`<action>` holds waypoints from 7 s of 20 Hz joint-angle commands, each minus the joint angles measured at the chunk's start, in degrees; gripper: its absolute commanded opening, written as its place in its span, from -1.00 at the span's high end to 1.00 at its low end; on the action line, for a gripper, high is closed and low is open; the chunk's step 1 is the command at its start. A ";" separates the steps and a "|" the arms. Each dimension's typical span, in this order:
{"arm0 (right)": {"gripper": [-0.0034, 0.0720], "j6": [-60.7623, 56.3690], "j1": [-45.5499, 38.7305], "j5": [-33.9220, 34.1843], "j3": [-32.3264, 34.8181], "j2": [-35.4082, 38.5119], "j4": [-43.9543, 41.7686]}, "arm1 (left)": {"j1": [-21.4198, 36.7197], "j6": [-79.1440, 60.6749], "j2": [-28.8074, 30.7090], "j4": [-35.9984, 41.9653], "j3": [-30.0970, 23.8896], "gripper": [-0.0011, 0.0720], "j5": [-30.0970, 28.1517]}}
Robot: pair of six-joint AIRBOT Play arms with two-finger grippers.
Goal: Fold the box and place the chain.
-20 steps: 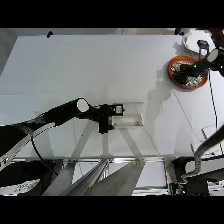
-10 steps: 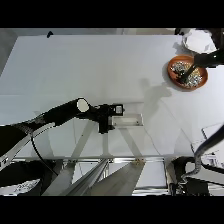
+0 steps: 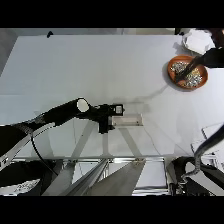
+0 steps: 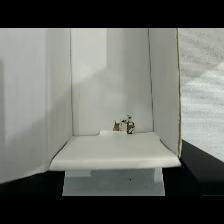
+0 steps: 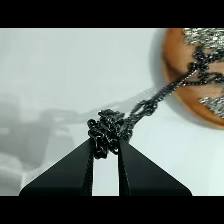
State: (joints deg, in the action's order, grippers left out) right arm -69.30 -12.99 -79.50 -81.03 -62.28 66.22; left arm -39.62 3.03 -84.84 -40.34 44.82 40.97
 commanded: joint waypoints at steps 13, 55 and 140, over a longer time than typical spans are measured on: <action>0.87 5.42 11.10 -6.12 21.53 17.75 -13.46 | -0.02 -0.02 0.00 -0.04 0.04 0.23 0.00; 0.38 1.18 39.93 18.23 37.05 0.76 -7.37 | -0.02 -0.02 0.00 -0.02 0.04 0.23 0.00; 0.87 21.09 14.64 8.13 37.51 29.55 -36.30 | -0.02 -0.02 0.00 -0.04 0.04 0.23 0.00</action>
State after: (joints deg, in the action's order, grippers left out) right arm -49.08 1.26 -72.44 -43.92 -31.40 21.74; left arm -39.62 3.03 -84.84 -40.36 44.82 40.99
